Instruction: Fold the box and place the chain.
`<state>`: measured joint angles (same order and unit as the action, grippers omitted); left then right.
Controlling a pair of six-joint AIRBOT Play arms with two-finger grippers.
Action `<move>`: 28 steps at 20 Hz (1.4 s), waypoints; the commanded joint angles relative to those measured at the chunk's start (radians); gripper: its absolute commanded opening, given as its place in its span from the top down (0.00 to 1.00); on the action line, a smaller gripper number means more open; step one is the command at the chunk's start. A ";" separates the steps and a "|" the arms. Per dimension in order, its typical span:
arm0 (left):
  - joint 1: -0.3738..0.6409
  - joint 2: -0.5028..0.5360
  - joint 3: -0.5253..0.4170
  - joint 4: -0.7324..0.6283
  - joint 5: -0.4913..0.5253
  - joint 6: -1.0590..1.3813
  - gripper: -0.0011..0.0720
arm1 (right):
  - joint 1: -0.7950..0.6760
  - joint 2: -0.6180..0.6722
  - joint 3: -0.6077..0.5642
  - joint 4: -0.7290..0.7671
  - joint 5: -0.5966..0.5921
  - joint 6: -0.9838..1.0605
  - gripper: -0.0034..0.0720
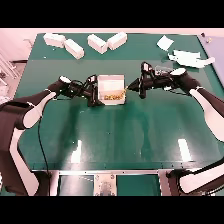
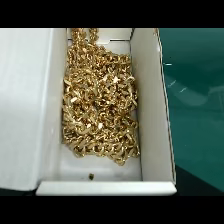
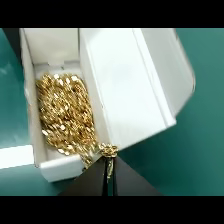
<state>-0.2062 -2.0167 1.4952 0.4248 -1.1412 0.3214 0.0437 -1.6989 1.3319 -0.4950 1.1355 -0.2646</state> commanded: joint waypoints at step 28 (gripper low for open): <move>0.000 0.000 0.000 0.000 0.001 0.000 0.13 | 0.053 0.061 -0.023 -0.198 -0.201 0.182 0.47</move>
